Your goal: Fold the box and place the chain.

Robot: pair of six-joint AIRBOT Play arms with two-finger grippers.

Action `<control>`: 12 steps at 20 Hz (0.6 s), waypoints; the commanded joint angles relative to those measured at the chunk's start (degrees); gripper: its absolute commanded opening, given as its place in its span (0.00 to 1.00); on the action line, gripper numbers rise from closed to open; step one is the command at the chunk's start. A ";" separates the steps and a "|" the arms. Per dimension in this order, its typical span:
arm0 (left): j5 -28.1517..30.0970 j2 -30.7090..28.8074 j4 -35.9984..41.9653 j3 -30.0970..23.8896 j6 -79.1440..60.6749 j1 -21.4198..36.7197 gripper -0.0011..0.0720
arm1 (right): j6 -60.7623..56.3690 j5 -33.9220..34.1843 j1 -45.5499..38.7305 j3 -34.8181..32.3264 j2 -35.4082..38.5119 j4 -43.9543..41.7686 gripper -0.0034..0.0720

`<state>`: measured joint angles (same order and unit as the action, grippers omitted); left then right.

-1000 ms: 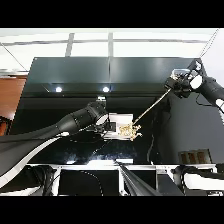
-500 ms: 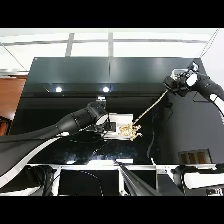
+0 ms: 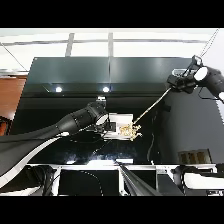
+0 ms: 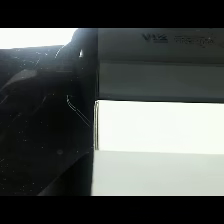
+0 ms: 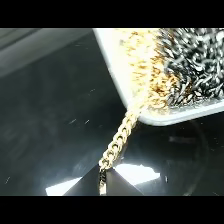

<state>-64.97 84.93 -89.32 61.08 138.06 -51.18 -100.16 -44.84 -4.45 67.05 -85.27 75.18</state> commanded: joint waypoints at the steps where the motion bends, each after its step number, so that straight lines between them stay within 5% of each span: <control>1: 0.20 0.04 0.00 -0.02 -0.02 -0.02 0.06 | 9.27 -5.29 -0.07 0.44 8.02 -0.26 0.06; 12: 0.09 0.04 0.00 -0.02 0.00 -0.02 0.06 | 19.23 -24.11 0.66 0.46 36.65 -17.29 0.06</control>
<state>-64.90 84.93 -89.32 61.08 138.06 -51.18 -83.02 -61.65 -4.32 67.46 -54.81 63.31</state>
